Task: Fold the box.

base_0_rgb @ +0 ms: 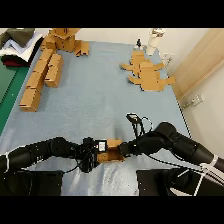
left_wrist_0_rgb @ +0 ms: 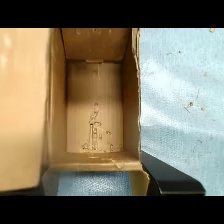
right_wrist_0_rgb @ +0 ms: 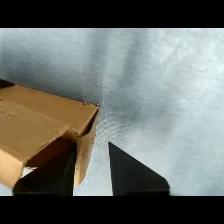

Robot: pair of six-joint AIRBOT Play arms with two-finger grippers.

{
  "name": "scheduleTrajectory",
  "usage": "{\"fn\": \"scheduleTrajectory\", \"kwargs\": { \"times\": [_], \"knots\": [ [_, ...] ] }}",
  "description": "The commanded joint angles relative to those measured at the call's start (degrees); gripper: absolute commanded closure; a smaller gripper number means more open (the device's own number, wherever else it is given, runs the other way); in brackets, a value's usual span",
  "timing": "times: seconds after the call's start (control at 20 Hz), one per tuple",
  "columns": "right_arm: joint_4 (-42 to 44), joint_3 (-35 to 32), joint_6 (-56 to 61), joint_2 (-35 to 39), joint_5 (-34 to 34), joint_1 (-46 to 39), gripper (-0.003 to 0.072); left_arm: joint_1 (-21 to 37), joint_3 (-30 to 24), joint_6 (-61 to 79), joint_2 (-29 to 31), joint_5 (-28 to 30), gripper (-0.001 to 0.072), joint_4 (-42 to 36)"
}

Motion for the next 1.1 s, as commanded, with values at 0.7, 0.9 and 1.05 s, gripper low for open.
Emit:
{"fn": "scheduleTrajectory", "kwargs": {
  "times": [0.7,0.9,1.05],
  "knots": [
    [-15.34,11.13,32.74,-14.82,-10.93,17.42,0.042,0.07,0.0,0.15,0.04,0.33,0.0203,0.04],
    [-15.96,11.13,32.79,-15.19,-12.61,17.44,0.0681,0.04,0.0,0.15,0.04,0.35,0.0203,0.04],
    [-15.93,11.13,32.7,-15.17,-12.57,17.44,0.0683,0.04,0.0,0.15,0.04,0.35,0.0202,0.04]
  ]
}}
